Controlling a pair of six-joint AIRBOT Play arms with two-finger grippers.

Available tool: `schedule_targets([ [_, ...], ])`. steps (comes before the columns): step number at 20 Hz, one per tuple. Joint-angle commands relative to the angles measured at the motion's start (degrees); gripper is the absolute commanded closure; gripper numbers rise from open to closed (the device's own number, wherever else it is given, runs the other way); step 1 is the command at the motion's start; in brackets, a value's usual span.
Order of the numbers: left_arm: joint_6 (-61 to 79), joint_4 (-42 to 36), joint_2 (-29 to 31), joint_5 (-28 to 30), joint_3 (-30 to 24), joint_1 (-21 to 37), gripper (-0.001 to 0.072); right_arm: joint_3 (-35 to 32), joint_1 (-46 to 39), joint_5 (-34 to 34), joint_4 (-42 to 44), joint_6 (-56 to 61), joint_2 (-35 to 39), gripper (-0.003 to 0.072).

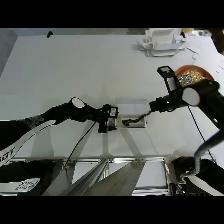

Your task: Fold the box and place the chain.

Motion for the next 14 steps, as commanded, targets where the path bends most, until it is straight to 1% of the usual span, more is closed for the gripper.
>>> schedule_targets([
  [1,0.0,0.0,0.0,0.0,0.0,0.0,0.0570,0.1,6.0,-2.5,8.7,-0.3,7.6,0.0672],
  [5,0.0,0.0,0.0,0.0,0.0,0.0,0.0570,0.1,13.7,-6.6,13.0,0.5,8.8,0.0672],
  [8,0.0,0.0,0.0,0.0,0.0,0.0,0.0570,0.1,17.9,-10.9,13.3,2.7,8.8,0.0672],
  [10,0.0,0.0,0.0,0.0,0.0,0.0,0.0570,0.1,18.9,-13.1,13.3,3.4,8.8,0.0672],
  [14,0.0,0.0,0.0,0.0,0.0,0.0,0.0570,0.0,18.9,-12.2,10.7,6.4,8.8,0.0672],
])
